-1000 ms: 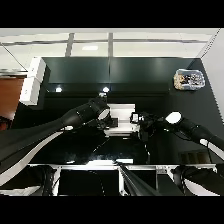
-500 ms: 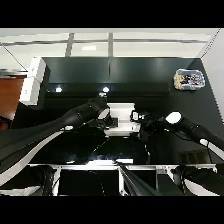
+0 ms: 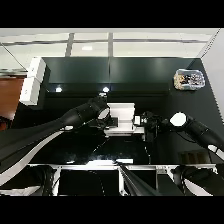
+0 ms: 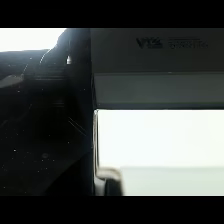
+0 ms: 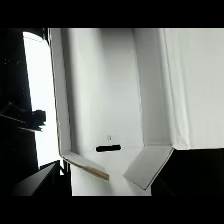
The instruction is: Fold the box and place the chain.
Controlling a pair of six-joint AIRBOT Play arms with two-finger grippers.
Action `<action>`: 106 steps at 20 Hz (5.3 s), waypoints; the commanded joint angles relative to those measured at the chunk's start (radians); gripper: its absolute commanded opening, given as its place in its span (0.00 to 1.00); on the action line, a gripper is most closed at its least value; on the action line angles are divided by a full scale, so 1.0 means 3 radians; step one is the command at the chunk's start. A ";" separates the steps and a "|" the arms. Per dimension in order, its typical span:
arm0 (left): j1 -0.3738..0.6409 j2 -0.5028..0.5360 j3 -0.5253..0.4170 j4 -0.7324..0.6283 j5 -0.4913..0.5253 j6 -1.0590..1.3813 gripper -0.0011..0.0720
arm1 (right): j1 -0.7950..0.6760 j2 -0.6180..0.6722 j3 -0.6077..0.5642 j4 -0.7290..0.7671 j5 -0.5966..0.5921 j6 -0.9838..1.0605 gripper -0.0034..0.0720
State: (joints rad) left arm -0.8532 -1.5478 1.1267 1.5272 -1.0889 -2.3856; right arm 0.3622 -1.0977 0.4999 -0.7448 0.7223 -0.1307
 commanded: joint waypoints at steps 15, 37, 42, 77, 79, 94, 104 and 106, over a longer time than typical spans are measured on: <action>0.0003 -0.0001 0.0003 0.0004 -0.0043 -0.0003 0.05 | 0.0004 0.0042 0.0001 0.0125 0.0038 -0.0376 0.70; 0.0003 -0.0001 0.0003 0.0004 -0.0053 -0.0003 0.05 | 0.0003 -0.0205 -0.0003 0.1090 0.0071 -0.0309 0.44; 0.0003 -0.0001 0.0003 0.0003 -0.0039 -0.0004 0.05 | 0.0004 -0.0205 -0.0003 0.0960 0.0046 -0.0061 0.54; 0.0003 -0.0001 0.0003 0.0003 -0.0055 -0.0004 0.05 | -0.1554 -0.0318 -0.0243 0.1012 0.1203 0.3708 0.07; 0.0003 -0.0001 0.0003 0.0003 -0.0053 -0.0003 0.05 | -0.1387 -0.0318 -0.0169 0.1033 0.1189 0.3713 0.07; 0.0003 -0.0001 0.0003 0.0004 -0.0053 -0.0003 0.05 | -0.0661 -0.0318 0.0112 0.1087 0.0937 0.3937 0.91; 0.0003 -0.0001 0.0003 0.0004 -0.0052 -0.0003 0.05 | 0.0425 -0.0318 0.0797 -0.0748 0.0482 0.6004 0.70; 0.0003 -0.0001 0.0003 0.0004 -0.0052 -0.0004 0.05 | 0.0449 -0.0322 0.0856 -0.0752 0.0491 0.6081 0.70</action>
State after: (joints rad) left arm -0.8532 -1.5478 1.1271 1.5280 -1.1046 -2.3871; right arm 0.4583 -1.1931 0.7208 -0.8734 0.8829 1.5723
